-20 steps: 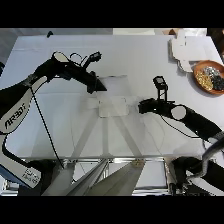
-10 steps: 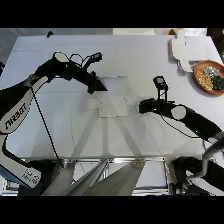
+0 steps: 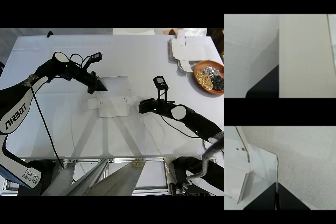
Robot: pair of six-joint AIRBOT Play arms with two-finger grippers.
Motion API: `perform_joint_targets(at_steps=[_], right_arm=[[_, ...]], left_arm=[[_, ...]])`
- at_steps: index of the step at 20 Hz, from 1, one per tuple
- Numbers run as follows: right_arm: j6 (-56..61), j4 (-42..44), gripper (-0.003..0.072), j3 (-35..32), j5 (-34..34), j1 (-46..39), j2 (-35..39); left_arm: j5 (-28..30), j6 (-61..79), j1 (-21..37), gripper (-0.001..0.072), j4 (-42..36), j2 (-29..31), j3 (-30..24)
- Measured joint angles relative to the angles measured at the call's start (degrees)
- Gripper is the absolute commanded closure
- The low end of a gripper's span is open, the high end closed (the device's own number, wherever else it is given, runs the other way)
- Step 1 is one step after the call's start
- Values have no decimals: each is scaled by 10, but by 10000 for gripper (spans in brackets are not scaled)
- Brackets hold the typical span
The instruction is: Fold the box and place the chain.
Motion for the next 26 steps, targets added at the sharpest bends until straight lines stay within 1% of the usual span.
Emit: perform_joint_targets(at_steps=[1, 2, 3, 7, 11, 13, 16, 19, 20, 22, 24, 26], right_arm=[[0, 0, 404, 0, 0, 0, 0], [0, -2, 261, 0, 3, 0, 0], [0, -4, 223, 0, 1, 0, 0], [0, -7, 223, 0, 0, 0, 15], [1, -24, 224, 0, 10, -31, 68], [11, -40, 225, 1, 25, -66, 104], [31, -70, 229, 1, 54, -143, 172], [40, -94, 229, 1, 77, -227, 235], [42, -99, 229, 1, 82, -252, 251], [44, -105, 229, 0, 94, -295, 277], [46, -109, 230, 0, 108, -327, 291], [47, -111, 230, 0, 122, -347, 299]], left_arm=[[0, -2, 0, 704, 0, 0, 0], [-1, -2, -1, 704, 0, 0, 0], [0, -3, -1, 705, 0, 0, 0], [0, -4, -1, 706, 0, 1, 0], [-11, -7, 0, 706, 2, 27, 0], [-15, -19, 0, 708, 7, 57, 0], [-25, -39, 0, 709, 33, 115, 0], [-54, -45, 0, 709, 34, 155, 0], [-64, -44, 0, 709, 26, 161, -1], [-61, -39, 0, 707, 12, 163, -1], [-47, -36, 0, 706, 5, 154, -2], [-41, -35, -3, 704, 18, 136, -2]])
